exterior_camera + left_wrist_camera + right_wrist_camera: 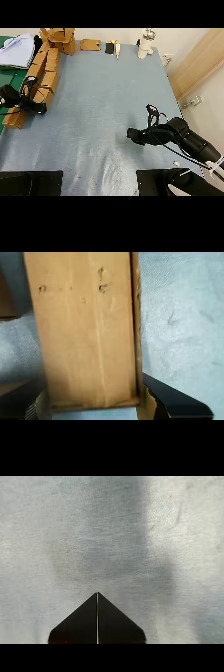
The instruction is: Fold the box.
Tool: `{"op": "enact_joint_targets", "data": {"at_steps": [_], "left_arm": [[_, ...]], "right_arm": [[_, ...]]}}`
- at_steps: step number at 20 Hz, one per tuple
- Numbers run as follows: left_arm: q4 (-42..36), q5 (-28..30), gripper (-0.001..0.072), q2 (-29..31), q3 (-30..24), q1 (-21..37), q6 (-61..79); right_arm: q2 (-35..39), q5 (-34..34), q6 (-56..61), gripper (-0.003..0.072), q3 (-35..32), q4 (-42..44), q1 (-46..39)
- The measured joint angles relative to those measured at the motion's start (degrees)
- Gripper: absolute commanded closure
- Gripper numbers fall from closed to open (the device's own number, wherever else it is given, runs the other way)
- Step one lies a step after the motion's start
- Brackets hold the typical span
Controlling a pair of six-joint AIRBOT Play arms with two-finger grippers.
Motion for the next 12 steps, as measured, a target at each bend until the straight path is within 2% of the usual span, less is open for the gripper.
{"op": "enact_joint_targets", "data": {"at_steps": [5, 6, 7, 8, 12], "left_arm": [[3.34, -15.82, -0.0011, 1.57, 6.23, 0.68, -3.08], [3.61, -18.99, 0.0011, 1.88, 7.34, 0.79, -3.91], [3.82, -22.58, 0.0311, 2.14, 8.44, 0.79, -4.87], [3.82, -25.73, 0.0692, 2.36, 9.35, 0.79, -5.92], [3.93, -39.19, 0.0702, 3.37, 11.89, 0.48, -10.43]], "right_arm": [[0.0, 0.59, -0.66, 0.0683, 0.0, 0.26, 0.0], [0.0, 0.83, -0.98, 0.0683, 0.0, 0.44, 0.0], [0.0, 0.87, -1.46, 0.0683, 0.0, 0.48, 0.0], [0.0, 0.96, -1.86, 0.0683, 0.0, 0.61, 0.0], [-0.07, 1.16, -2.91, 0.0683, 0.0, 0.83, 0.0]]}}
